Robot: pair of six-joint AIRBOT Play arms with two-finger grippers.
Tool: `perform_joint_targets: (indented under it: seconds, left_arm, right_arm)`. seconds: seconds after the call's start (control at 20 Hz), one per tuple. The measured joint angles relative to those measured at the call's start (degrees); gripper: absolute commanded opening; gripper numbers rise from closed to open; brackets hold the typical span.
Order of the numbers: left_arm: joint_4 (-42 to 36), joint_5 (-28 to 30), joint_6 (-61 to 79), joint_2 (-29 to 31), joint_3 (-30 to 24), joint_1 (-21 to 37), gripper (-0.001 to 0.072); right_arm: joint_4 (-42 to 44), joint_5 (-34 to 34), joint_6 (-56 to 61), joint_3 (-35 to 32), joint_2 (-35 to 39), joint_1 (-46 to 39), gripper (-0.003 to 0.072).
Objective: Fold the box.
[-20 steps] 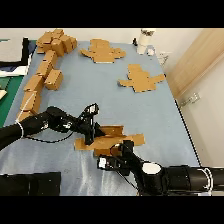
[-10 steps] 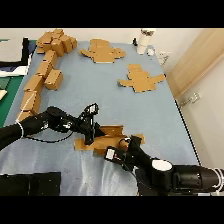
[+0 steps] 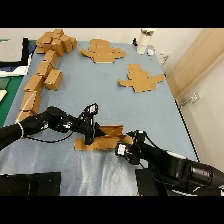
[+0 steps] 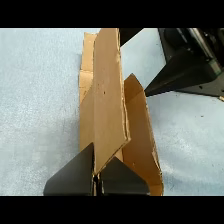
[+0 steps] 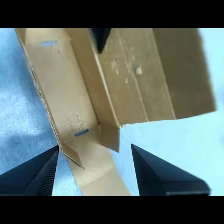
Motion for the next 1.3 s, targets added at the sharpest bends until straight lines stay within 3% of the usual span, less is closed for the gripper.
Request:
perform_joint_targets:
  seconds: [0.3,0.45,0.9,1.3]
  left_arm:
    - [0.00,-0.02,-0.02,0.00,0.00,0.00,0.0011]
    - [0.00,0.00,-0.02,0.00,0.00,0.00,0.0011]
    - [0.00,-0.02,-0.02,0.00,0.00,0.00,0.0012]
    - [-0.02,-0.02,-0.02,0.00,0.00,0.00,0.0011]
  right_arm:
    - [38.34,5.81,-45.66,2.38,-6.08,-22.21,0.0720]
    - [49.83,4.74,-59.58,5.11,-10.69,-28.52,0.0720]
    - [65.42,-4.28,-76.39,10.10,-23.85,-38.95,0.0720]
    - [68.37,-5.99,-78.53,10.45,-26.80,-41.18,0.0713]
